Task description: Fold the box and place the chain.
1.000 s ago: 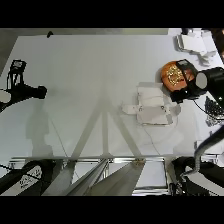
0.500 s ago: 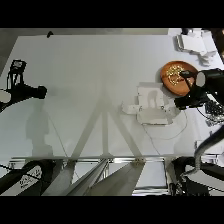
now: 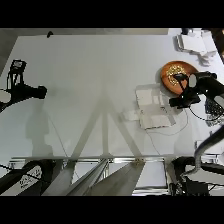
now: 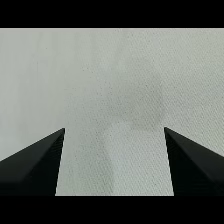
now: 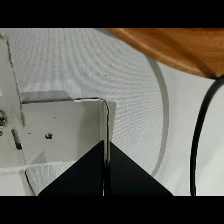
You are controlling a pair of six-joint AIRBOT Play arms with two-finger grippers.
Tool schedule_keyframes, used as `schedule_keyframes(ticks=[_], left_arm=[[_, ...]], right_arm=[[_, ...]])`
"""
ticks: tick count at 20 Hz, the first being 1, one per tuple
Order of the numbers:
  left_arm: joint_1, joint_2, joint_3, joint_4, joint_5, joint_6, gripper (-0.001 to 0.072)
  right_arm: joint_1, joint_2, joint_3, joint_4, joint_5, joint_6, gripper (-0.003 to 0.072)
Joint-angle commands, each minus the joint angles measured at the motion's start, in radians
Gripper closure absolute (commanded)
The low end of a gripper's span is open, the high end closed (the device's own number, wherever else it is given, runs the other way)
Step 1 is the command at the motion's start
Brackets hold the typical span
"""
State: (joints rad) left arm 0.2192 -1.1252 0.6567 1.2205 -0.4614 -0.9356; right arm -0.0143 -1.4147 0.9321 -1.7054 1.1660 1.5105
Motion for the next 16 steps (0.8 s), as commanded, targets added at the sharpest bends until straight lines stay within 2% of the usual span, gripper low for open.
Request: schedule_keyframes(ticks=[1,4,8,12,16], left_arm=[[0.0,0.0,0.0,0.0,0.0,0.0,0.001],[0.0,0.0,0.0,0.0,0.0,0.0,0.001],[0.0,0.0,0.0,0.0,0.0,0.0,0.001],[0.0,0.0,0.0,0.0,0.0,0.0,0.001],[0.0,0.0,0.0,0.0,0.0,0.0,0.001]], right_arm=[[0.002,-0.001,0.0,0.042,-0.008,-0.054,0.0677],[0.028,0.053,0.0,0.17,-0.033,-0.179,0.0679],[0.074,0.183,-0.026,0.498,-0.213,-0.356,0.068],[0.145,0.282,-0.212,0.703,-0.48,-0.391,0.068],[0.329,0.302,-0.426,0.943,-0.843,-0.422,0.068]])
